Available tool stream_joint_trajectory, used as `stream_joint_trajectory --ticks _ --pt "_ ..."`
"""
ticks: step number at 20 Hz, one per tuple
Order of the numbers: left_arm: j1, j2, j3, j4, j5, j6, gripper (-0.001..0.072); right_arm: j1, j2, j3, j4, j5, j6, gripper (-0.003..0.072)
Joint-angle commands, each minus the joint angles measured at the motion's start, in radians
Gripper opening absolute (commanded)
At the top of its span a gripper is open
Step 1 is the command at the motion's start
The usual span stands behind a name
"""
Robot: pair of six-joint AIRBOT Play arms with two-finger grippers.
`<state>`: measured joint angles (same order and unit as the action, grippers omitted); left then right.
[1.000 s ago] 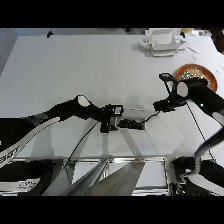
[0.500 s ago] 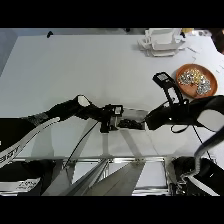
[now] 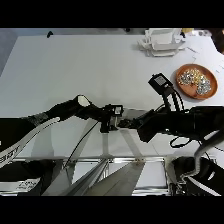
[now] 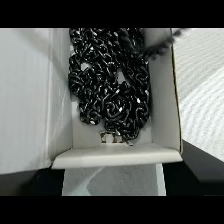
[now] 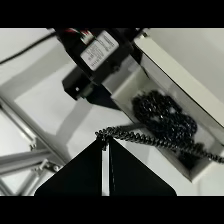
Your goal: Fold the box and place the chain.
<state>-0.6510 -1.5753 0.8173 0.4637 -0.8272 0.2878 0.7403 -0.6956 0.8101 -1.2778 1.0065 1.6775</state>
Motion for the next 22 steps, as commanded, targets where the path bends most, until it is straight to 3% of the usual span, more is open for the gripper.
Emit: stream_joint_trajectory --ticks 1,5,7,13,14,22 --pt "0.001 0.001 0.001 0.0 0.0 0.0 0.0148 0.023 -0.038 0.0 0.005 -0.084 0.0 0.0017" --pt "0.001 0.001 0.001 0.0 0.0 0.0 0.0148 0.023 -0.134 0.0 -0.009 -0.117 0.001 0.002" --pt "0.001 0.001 0.001 0.0 0.0 0.0 0.0148 0.023 -0.168 0.0 -0.009 -0.128 0.001 0.0069" --pt "0.001 0.001 0.001 0.0 0.0 0.0 0.0148 0.006 -0.17 0.008 -0.01 -0.136 0.0 0.0097" --pt "0.001 0.001 0.001 0.0 0.0 0.0 0.0148 -0.019 -0.169 0.016 -0.01 -0.134 0.0 0.0137" --pt "0.001 0.001 0.001 0.0 0.0 0.0 0.0148 -0.382 -0.168 0.043 -0.252 -0.13 0.001 0.0109"
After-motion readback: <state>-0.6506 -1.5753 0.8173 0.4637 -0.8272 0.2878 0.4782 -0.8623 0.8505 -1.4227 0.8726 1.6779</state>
